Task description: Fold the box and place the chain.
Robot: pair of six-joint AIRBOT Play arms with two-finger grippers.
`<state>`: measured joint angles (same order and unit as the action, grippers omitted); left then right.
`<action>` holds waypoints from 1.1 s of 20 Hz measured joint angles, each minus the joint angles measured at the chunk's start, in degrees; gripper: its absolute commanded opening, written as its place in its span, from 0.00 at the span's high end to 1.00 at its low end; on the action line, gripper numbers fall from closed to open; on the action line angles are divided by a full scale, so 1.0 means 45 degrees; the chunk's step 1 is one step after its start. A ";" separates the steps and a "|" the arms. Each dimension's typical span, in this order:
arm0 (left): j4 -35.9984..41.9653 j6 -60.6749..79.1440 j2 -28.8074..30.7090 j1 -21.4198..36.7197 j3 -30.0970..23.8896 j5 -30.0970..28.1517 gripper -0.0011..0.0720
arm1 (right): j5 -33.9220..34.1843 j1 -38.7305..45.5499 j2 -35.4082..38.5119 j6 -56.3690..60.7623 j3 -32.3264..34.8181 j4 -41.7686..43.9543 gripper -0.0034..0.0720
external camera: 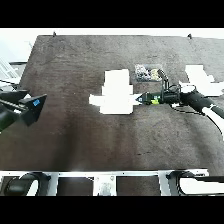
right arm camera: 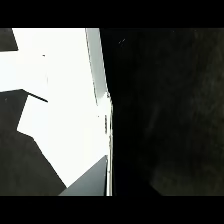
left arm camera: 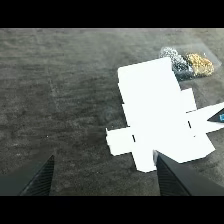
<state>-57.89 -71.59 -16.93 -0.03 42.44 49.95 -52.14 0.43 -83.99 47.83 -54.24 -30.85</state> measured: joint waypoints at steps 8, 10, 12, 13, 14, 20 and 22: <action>0.0311 0.0107 -0.0117 0.0000 -0.0010 -0.0170 0.01 | 0.0253 -0.0835 -0.0860 -0.0427 -0.0889 0.0000 0.94; 0.0325 0.0379 -0.0432 0.0000 -0.0015 -0.0087 0.01 | 0.0364 -0.0947 -0.1054 -0.0418 -0.0962 -0.0044 0.94; 0.0452 0.0782 -0.1039 0.0000 -0.0015 -0.0049 0.01 | 0.0583 -0.1010 -0.1156 -0.0379 -0.1001 -0.0049 0.94; 0.0578 0.1049 -0.1496 0.0000 -0.0015 -0.0044 0.01 | 0.0656 -0.1020 -0.1195 -0.0364 -0.1015 -0.0049 0.94; 0.0767 0.1365 -0.2055 0.0000 -0.0015 -0.0083 0.01 | 0.0797 -0.1039 -0.1214 -0.0325 -0.1020 -0.0049 0.94; 0.3288 0.4527 -0.5498 0.0000 0.0087 -0.1321 0.01 | 0.1647 -0.1404 -0.1316 -0.0034 -0.0918 0.0015 0.94; 0.4323 0.5775 -0.6543 0.0000 0.0340 -0.1583 0.01 | 0.1889 -0.1559 -0.1341 -0.0034 -0.0855 0.0034 0.94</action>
<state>-38.44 -45.60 -46.37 -0.03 43.97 42.83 -43.64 -6.59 -90.02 47.68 -58.08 -30.70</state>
